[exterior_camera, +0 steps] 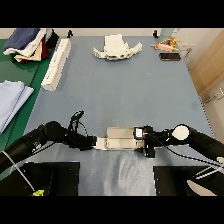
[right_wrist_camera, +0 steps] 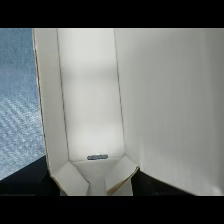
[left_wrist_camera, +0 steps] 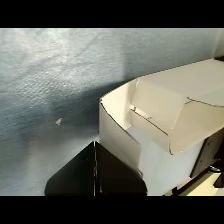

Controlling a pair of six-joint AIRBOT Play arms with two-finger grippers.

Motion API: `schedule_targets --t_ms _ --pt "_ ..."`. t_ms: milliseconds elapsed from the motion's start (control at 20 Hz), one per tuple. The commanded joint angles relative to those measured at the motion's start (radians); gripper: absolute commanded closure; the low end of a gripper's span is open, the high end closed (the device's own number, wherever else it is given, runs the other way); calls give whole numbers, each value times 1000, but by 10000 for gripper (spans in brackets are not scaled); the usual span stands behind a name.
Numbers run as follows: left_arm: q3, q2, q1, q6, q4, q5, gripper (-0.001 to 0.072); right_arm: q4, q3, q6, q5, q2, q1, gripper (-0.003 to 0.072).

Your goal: Fold the box.

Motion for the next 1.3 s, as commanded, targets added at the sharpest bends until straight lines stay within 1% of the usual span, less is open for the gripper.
schedule_targets --t_ms 0,50,100,400,600,750,800,850,1050,1250 --pt "1 -9 -13 11 -42 20 668 0 1 0 0 0 1 212" --pt "1 -10 -13 11 -42 21 393 0 1 0 1 0 1 212" --pt "1 -9 -11 11 -41 20 264 0 1 0 0 0 1 212" --pt "7 -8 -10 3 -30 21 268 0 1 0 0 0 1 212" --pt "67 -8 -4 8 -21 -3 266 0 1 0 0 0 1 212" --pt "108 -8 -4 8 -21 -66 265 0 1 0 0 0 1 212" --pt "113 -8 -4 8 -22 -76 240 0 1 0 0 0 1 212" --pt "113 -8 -5 7 -28 -76 165 0 1 0 0 0 1 212" --pt "113 -8 -6 11 -34 -78 167 0 1 0 0 0 1 212" --pt "113 -15 -6 129 -137 -76 167 0 1 0 0 0 1 212"
